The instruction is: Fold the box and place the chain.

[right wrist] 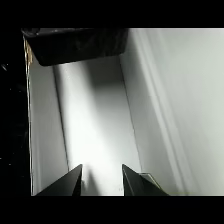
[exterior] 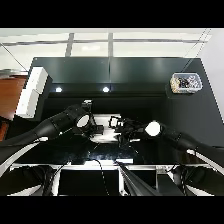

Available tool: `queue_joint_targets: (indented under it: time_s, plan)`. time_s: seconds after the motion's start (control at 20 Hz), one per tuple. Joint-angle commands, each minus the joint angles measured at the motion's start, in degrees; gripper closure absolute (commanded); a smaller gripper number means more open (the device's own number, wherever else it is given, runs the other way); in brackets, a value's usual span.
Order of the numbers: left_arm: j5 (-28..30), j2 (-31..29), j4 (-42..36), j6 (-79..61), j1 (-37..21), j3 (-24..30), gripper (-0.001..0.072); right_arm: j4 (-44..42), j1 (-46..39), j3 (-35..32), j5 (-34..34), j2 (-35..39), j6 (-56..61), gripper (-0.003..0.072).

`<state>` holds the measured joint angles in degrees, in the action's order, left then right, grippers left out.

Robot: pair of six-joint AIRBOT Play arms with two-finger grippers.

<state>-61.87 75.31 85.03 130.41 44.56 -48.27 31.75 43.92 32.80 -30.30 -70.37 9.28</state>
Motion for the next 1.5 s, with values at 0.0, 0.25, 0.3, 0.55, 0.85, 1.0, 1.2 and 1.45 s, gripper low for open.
queue_joint_targets:
  time_s: [0.0, 0.25, 0.3, 0.55, 0.85, 1.0, 1.2, 1.45]
  plan:
    - [0.1, 0.0, -0.1, 0.1, 0.0, 0.0, 0.068, -0.1, -0.1, 0.1, 1.0, 0.0, 0.4, 0.0589]
    - [-0.1, 0.0, 0.0, 0.1, 0.0, 0.0, 0.068, 1.4, -5.6, 2.7, -8.5, 6.6, 5.6, 0.0663]
    - [-0.1, 0.0, 0.0, 0.1, 0.0, 0.0, 0.0681, 2.8, -8.8, 3.8, -13.4, 9.2, 10.2, 0.0662]
    - [-0.2, 0.0, 0.2, 0.1, 0.0, 0.0, 0.068, 13.0, -32.5, 4.1, -31.6, 18.5, 49.2, 0.0661]
    - [-1.4, 0.0, 0.4, 0.1, 0.0, 0.0, 0.0681, 16.6, -47.2, -6.7, -29.9, 17.7, 70.4, 0.066]
    - [-1.4, 0.0, 0.4, 0.1, 0.0, 0.0, 0.068, 14.2, -44.4, -10.4, -25.2, 14.0, 71.1, 0.066]
    - [-1.4, 0.0, 0.4, 0.1, 0.0, 0.0, 0.0681, 6.1, -33.7, -10.4, -21.3, 6.5, 69.9, 0.066]
    - [-1.4, 0.0, 0.4, 0.1, 0.0, 0.0, 0.0681, -0.3, -25.6, -7.5, -19.5, 3.3, 64.6, 0.0308]
